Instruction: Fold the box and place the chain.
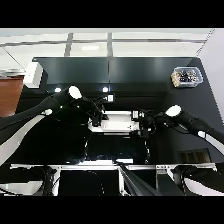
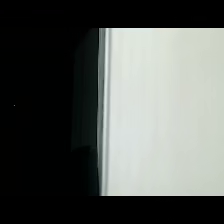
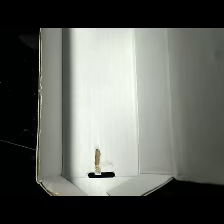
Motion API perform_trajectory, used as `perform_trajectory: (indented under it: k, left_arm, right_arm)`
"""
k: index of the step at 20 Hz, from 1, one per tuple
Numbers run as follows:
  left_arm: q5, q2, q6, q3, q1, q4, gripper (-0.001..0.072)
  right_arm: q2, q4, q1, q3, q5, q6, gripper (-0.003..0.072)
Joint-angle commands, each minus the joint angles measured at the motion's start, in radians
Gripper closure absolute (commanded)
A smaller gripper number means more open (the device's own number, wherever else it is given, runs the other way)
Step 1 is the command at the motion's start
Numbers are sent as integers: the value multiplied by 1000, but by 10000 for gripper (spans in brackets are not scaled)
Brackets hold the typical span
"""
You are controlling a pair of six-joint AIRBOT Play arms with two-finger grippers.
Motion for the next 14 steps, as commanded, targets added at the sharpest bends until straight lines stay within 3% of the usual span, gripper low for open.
perform_trajectory:
  k: [1,14]
  left_arm:
    - [0,0,0,1,0,0,684]
    - [0,0,0,1,0,0,684]
  right_arm:
    - [-1,-7,8,2,-14,14,52]
    - [-9,-47,39,7,-54,60,53]
